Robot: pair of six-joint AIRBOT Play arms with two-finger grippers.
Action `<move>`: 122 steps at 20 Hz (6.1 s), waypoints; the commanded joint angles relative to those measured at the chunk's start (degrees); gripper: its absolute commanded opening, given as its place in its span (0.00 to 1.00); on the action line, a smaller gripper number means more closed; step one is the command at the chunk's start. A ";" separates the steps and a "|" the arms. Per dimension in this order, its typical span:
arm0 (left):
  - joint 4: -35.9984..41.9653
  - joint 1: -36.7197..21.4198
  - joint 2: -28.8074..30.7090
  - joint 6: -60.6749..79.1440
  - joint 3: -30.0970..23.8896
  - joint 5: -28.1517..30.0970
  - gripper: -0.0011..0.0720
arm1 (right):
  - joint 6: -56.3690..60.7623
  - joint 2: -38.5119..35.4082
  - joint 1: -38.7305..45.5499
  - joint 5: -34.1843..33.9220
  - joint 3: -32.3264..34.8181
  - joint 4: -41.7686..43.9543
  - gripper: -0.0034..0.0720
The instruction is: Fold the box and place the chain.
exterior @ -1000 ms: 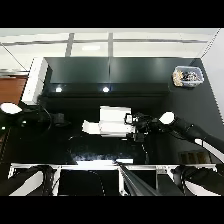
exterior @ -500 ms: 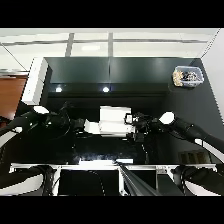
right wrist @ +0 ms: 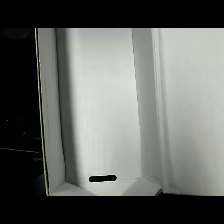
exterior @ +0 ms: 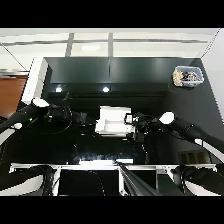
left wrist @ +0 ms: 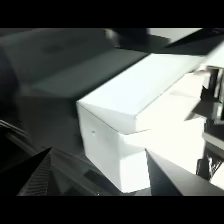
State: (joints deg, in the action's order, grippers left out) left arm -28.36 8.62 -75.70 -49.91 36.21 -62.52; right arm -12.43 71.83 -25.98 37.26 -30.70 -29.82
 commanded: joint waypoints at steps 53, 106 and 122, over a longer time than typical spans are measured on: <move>-52.68 34.84 -9.05 -67.82 23.28 3.37 0.54 | 0.02 0.00 0.02 0.00 0.00 0.02 0.59; -56.61 35.91 -9.51 -78.86 24.74 -1.46 0.05 | 12.72 -9.07 0.02 5.20 0.00 -18.21 0.98; -57.92 35.91 -9.51 -78.90 24.76 -2.25 0.05 | 10.51 -6.69 -3.89 1.07 0.02 -9.44 0.11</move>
State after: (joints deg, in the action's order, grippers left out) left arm -86.30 44.58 -85.21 -128.79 60.95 -64.79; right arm -1.91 64.10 -28.53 39.35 -30.70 -41.39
